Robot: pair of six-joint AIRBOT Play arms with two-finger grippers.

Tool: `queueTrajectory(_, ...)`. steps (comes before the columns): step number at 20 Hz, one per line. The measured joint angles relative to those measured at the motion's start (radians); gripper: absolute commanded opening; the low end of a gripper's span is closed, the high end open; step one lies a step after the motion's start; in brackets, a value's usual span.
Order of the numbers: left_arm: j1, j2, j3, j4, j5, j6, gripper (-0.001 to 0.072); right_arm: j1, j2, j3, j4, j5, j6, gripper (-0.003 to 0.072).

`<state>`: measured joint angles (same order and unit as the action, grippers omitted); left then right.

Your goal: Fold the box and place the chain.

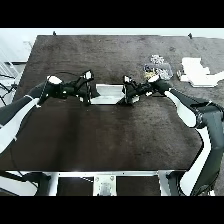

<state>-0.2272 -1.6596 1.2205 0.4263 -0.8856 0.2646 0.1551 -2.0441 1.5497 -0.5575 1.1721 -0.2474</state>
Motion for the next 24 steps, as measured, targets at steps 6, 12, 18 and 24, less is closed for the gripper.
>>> queueTrajectory(6,-0.005,-0.107,0.170,-0.002,0.052,-0.034,0.0015,0.000,0.000,0.000,0.000,0.000,0.000,0.0522)
queueTrajectory(12,-0.006,-0.169,0.237,-0.004,0.134,-0.082,0.0015,0.000,0.000,0.000,0.000,0.000,0.000,0.0523)
queueTrajectory(18,-0.006,-0.212,0.247,-0.004,0.132,-0.110,0.0015,-0.001,0.000,0.000,0.001,0.000,0.000,0.0523)
queueTrajectory(24,-0.006,-0.237,0.248,-0.001,0.103,-0.125,0.0015,-0.001,0.000,0.000,0.000,0.000,0.000,0.0522)
